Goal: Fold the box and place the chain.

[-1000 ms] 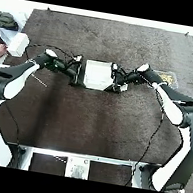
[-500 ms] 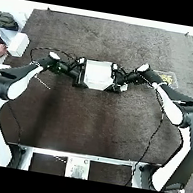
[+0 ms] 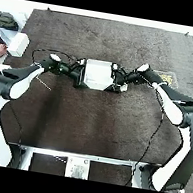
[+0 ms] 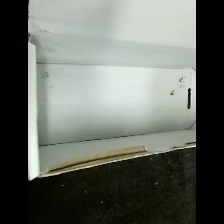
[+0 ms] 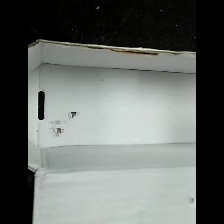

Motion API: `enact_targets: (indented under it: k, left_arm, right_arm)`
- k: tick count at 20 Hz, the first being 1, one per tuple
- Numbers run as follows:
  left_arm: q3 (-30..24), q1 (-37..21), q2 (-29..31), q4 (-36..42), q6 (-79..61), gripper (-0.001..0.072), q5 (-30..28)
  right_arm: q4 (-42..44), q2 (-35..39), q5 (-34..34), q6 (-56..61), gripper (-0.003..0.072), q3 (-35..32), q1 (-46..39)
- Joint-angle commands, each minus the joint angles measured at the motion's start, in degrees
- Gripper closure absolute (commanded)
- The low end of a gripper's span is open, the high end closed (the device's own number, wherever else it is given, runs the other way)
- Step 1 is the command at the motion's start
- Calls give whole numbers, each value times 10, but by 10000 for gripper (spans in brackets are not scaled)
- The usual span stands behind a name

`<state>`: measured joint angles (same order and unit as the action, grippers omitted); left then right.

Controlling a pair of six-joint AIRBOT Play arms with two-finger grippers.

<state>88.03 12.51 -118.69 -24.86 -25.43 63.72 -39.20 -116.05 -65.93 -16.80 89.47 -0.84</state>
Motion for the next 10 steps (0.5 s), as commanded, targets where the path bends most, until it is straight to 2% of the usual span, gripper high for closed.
enact_targets:
  k: [1, 6, 7, 8, 9, 10]
  left_arm:
    - [0, -1, -2, 1, -2, 11, 0]
    - [0, -1, -2, 0, -8, 14, 3]
    - [0, -1, -2, 0, -8, 40, 4]
    - [0, -1, -2, 0, -7, 273, 10]
    - [0, -1, -2, 0, -7, 366, 15]
    - [0, -1, -2, 0, -6, 367, 17]
  right_arm:
    - [0, 0, -1, -1, 473, 0, 1]
    - [0, 0, -1, -1, 473, 0, 1]
    - [0, 0, -1, -1, 472, 0, 1]
    - [0, 0, -1, -1, 472, 0, 1]
    - [0, 0, -1, -1, 473, 0, 1]
    - [0, 0, -1, -1, 472, 0, 1]
